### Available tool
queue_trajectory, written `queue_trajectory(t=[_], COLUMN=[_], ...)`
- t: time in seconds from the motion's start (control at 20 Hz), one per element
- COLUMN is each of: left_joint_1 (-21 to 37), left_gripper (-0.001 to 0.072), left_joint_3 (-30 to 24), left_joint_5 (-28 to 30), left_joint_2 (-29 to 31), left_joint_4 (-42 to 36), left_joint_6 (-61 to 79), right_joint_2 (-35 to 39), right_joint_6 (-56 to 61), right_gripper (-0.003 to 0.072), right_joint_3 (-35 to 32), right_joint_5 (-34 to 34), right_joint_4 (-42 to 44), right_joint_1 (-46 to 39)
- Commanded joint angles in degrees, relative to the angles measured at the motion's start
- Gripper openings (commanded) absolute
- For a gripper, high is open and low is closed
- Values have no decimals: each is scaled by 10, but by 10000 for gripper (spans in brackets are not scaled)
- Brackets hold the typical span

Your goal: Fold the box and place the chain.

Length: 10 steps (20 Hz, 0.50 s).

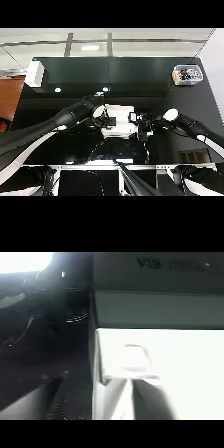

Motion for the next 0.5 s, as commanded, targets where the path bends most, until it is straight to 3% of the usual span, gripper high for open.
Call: queue_trajectory(t=[0.0,0.4,0.45], left_joint_1=[-5,-7,-8], left_gripper=[444,439,390], left_joint_3=[5,5,5], left_joint_5=[-12,-19,-19], left_joint_2=[-7,-17,-18], left_joint_4=[1,2,2], left_joint_6=[-7,-12,-12], right_joint_2=[0,0,0], right_joint_6=[0,0,0], right_gripper=[127,127,127], right_joint_3=[1,1,1], right_joint_5=[0,0,0], right_joint_4=[0,0,0], right_joint_1=[0,0,0])
